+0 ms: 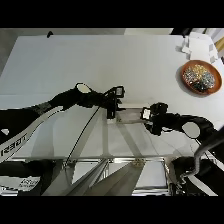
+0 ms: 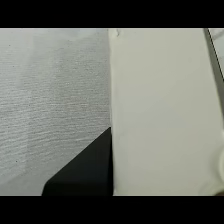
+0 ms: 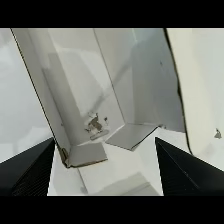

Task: Fold the box and place the chain.

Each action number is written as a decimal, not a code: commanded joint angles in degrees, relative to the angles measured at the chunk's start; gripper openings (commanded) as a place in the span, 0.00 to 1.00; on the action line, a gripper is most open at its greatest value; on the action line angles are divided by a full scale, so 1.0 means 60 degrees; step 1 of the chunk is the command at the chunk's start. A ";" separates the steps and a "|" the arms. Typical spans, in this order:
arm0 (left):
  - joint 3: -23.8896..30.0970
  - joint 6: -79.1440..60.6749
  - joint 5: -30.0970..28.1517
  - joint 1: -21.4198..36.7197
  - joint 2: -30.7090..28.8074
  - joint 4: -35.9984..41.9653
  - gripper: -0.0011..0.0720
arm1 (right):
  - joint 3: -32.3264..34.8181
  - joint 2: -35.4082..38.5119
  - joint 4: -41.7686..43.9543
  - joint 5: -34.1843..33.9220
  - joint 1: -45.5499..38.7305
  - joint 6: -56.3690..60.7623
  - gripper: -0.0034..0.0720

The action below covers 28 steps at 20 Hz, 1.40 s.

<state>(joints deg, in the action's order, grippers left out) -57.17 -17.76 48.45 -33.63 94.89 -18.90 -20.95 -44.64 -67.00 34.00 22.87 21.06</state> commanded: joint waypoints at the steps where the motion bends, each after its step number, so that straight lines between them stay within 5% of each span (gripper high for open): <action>1: 0.0004 -0.0004 0.0000 -0.0004 0.0004 0.0000 0.03 | -0.0025 -0.0175 0.0816 -0.0040 -0.0448 -0.1137 0.96; 28: 0.0004 -0.0004 -0.0004 -0.0004 0.0004 0.0000 0.03 | -0.0379 -0.1949 0.4269 0.1049 -0.2339 -0.5818 0.94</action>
<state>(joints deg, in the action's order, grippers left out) -57.17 -17.76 48.45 -33.63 94.89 -18.87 -21.98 -53.93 -43.27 39.31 9.15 -11.79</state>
